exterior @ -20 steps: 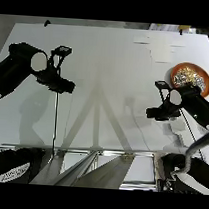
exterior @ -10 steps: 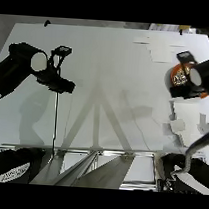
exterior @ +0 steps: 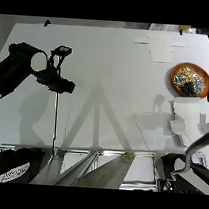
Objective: Fold the box and place the chain.
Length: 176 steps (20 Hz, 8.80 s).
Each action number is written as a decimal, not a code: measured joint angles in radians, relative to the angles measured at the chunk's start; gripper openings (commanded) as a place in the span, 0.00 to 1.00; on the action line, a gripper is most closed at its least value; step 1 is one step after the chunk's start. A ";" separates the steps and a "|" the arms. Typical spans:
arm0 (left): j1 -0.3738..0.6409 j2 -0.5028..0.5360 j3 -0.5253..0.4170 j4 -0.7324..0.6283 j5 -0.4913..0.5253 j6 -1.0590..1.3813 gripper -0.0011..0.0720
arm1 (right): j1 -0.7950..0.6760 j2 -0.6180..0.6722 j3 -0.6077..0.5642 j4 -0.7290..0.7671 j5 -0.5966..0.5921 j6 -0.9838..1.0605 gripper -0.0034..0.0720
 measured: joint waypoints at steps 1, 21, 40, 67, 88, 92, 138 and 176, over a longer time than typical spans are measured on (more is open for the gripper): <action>0.000 0.000 0.000 0.000 0.000 0.000 0.03 | -0.018 -0.007 -0.017 0.018 -0.003 -0.023 0.64; 0.000 0.000 0.000 0.000 0.000 0.000 0.03 | -0.208 -0.282 -0.166 -0.115 -0.101 -0.022 0.06; 0.001 0.000 0.000 0.005 0.026 0.013 0.03 | 0.247 0.245 -0.396 0.556 -0.190 -0.116 0.06; 0.060 -0.292 -0.003 -0.908 0.100 1.056 0.97 | 0.608 0.293 -0.515 0.667 -0.397 -0.024 0.06; -0.023 -0.380 -0.056 -0.936 0.171 1.162 0.33 | 0.608 0.293 -0.516 0.667 -0.422 -0.021 0.06; 0.017 -0.383 -0.056 -0.938 0.130 1.219 0.08 | 0.608 0.293 -0.516 0.667 -0.423 -0.021 0.06; -0.073 -0.406 -0.056 -0.843 0.348 1.681 0.01 | 0.608 0.294 -0.435 0.644 -0.405 -0.098 0.31; -0.073 -0.410 -0.056 -0.842 0.342 1.677 0.03 | 0.792 0.301 -0.544 0.862 -0.570 -0.984 0.46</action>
